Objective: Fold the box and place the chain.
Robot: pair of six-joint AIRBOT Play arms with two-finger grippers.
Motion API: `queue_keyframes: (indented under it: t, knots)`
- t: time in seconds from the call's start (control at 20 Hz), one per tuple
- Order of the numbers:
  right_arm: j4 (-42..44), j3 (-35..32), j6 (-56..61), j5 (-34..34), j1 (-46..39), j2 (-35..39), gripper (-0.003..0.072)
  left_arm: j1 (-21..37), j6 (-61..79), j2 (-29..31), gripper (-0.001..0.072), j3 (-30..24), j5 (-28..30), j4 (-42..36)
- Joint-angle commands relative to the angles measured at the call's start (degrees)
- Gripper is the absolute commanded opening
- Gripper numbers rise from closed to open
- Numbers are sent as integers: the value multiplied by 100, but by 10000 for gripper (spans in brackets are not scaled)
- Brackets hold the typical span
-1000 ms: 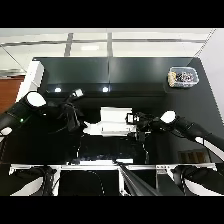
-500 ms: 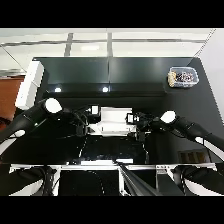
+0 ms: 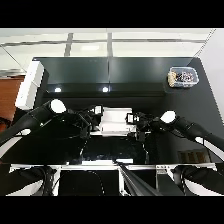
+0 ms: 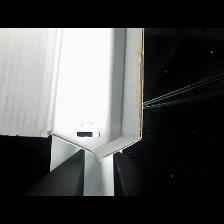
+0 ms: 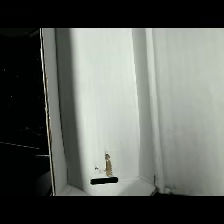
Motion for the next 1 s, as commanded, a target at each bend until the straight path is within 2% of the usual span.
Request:
queue_keyframes:
  t: [0.0, 0.3, 0.6, 0.75, 0.8, 0.85, 0.9, 0.95]
  knots:
    - [0, 0, 0, 2, -2, -2, 405, -7, -2, -9, 158, -2, -15, -229]
    - [0, 0, 0, 0, -2, -2, 405, -111, 2, -22, 164, -2, 308, -553]
    - [0, 0, 0, 2, -2, -2, 405, -426, -118, -306, 159, -2, 304, -651]
    - [0, 0, 0, 2, -2, -2, 405, -422, -479, -323, 63, -2, 295, -422]
    - [0, 0, 0, 0, -2, -2, 405, -422, -507, -323, 67, -2, 284, -361]
    - [0, 0, 0, 0, -2, -2, 405, -422, -507, -323, 120, -2, 293, -348]
    - [0, 0, 0, 0, -2, -2, 405, -424, -505, -323, 265, -2, 302, -354]
    - [0, 0, 0, 0, -2, -2, 405, -422, -503, -321, 277, -2, 299, -332]
